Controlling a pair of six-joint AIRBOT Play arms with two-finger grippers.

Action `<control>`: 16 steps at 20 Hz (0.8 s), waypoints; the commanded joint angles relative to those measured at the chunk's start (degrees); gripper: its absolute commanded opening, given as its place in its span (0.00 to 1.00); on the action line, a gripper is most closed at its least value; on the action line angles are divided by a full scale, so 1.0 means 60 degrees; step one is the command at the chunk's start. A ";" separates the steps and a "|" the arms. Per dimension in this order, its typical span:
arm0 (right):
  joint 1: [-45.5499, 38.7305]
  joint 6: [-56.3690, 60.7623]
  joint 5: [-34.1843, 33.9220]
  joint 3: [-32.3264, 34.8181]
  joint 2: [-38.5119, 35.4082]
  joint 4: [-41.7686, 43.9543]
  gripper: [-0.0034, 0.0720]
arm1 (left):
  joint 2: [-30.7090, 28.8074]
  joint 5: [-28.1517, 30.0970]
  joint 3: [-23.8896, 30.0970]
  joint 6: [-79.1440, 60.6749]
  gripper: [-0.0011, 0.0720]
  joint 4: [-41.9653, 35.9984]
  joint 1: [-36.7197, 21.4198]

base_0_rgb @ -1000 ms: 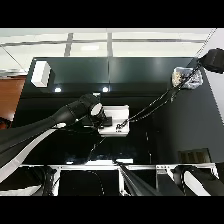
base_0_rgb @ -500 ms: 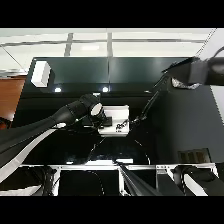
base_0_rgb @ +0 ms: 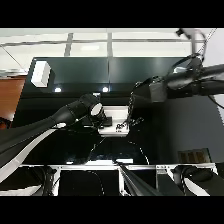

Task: Fold the box and place the chain.

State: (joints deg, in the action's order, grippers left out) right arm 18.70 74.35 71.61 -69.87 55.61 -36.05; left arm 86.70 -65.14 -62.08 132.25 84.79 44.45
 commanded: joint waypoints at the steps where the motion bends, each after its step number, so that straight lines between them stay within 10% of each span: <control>1: 0.0736 -0.0004 -0.0168 0.0025 0.0514 0.0080 0.06 | 0.0004 -0.0004 -0.0004 -0.0004 0.05 0.0007 -0.0007; 16: 0.0816 0.0106 -0.2386 0.3151 0.1468 -0.0743 0.07 | 0.0004 -0.0007 -0.0004 -0.0004 0.05 0.0004 -0.0007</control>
State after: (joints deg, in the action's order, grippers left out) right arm 23.53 75.07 60.18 -53.10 63.29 -40.73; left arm 86.70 -65.19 -62.08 132.22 84.82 44.45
